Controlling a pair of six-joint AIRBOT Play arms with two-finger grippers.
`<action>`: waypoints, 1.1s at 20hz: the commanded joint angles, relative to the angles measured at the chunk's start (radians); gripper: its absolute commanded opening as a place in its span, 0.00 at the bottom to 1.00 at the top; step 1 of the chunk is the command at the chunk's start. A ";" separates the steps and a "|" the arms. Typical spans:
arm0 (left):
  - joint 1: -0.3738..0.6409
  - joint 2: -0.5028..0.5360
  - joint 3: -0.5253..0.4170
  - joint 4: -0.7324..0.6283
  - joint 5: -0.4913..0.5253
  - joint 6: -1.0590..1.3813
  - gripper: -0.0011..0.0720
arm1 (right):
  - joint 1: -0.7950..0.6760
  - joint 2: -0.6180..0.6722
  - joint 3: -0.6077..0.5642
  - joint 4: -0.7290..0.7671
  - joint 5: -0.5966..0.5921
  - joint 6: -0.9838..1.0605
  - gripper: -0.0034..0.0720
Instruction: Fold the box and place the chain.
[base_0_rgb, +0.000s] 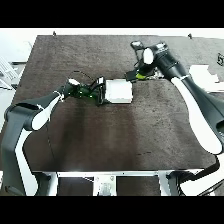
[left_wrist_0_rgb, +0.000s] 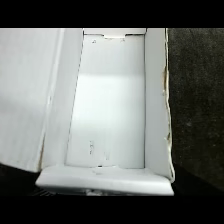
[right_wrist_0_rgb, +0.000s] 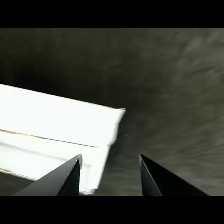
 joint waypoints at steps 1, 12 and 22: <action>0.001 0.001 0.000 0.001 0.000 0.000 0.72 | -0.090 0.039 0.001 -0.020 -0.122 -0.070 0.62; 0.001 0.001 0.000 0.001 0.001 0.000 0.72 | -0.420 -0.253 0.145 0.312 -0.331 -0.349 0.61; 0.001 0.001 0.000 0.001 0.001 0.000 0.72 | -0.421 -0.373 0.241 0.356 -0.282 -0.423 0.61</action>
